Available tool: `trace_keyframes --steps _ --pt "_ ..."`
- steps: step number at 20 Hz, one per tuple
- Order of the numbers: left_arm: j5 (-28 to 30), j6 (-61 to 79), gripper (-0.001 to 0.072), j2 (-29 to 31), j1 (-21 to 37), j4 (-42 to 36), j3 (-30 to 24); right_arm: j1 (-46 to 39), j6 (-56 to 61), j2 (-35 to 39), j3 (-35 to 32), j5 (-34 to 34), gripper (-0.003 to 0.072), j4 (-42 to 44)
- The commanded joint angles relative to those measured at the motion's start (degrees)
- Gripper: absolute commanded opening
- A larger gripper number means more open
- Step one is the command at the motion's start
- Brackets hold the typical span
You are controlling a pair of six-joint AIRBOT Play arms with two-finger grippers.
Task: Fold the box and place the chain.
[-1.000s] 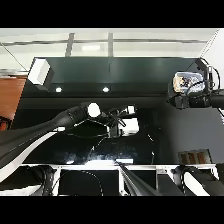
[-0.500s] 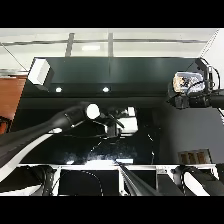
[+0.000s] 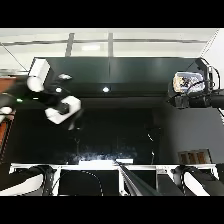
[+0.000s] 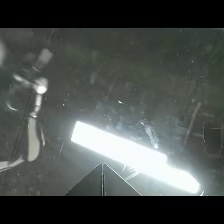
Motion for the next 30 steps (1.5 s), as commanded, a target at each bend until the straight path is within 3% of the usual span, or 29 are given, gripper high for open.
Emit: trace_keyframes --steps 1,3,6,12,18,19,20,22,25,29,30 --pt "-2.6 -6.8 0.0352 0.3 20.2 3.8 0.0 0.0 1.7 0.0 0.0 -1.3 0.0020 0.2" --pt "2.8 -6.7 0.0352 0.1 28.3 -0.9 0.0 0.0 1.7 0.0 0.0 -1.7 0.0020 0.8" --pt "11.4 -4.0 0.0352 -1.5 33.8 -5.5 0.9 0.2 2.3 0.0 0.0 -1.7 0.0020 1.1" --pt "11.0 5.4 0.0352 -14.6 31.2 -9.4 14.6 0.2 6.1 0.0 0.0 -1.9 0.0020 1.6" --pt "12.0 5.5 0.0353 -22.2 27.3 -10.0 23.6 0.2 7.9 0.0 0.0 -2.1 0.0020 1.6" --pt "12.6 5.5 0.0408 -22.6 26.9 -9.9 24.2 0.2 8.1 0.0 0.0 -2.1 0.0020 1.6" --pt "13.8 5.4 0.0668 -22.6 26.6 -9.7 24.3 0.2 8.5 0.0 0.0 -2.1 0.0020 1.6" --pt "13.6 4.9 0.0711 -22.2 26.2 -8.5 25.3 0.2 8.7 0.0 0.0 -1.9 0.0020 1.6" --pt "5.9 0.8 0.0711 -20.2 26.3 -4.1 29.7 0.2 8.6 0.0 0.0 -0.6 0.0020 1.6" --pt "-12.2 -6.6 0.0691 -18.2 26.3 -0.7 41.0 0.2 8.4 0.0 0.0 2.4 0.0020 1.4" --pt "-16.8 -14.7 0.0522 -17.7 26.3 -0.7 43.6 0.2 8.2 0.0 0.0 2.8 0.0020 1.4"
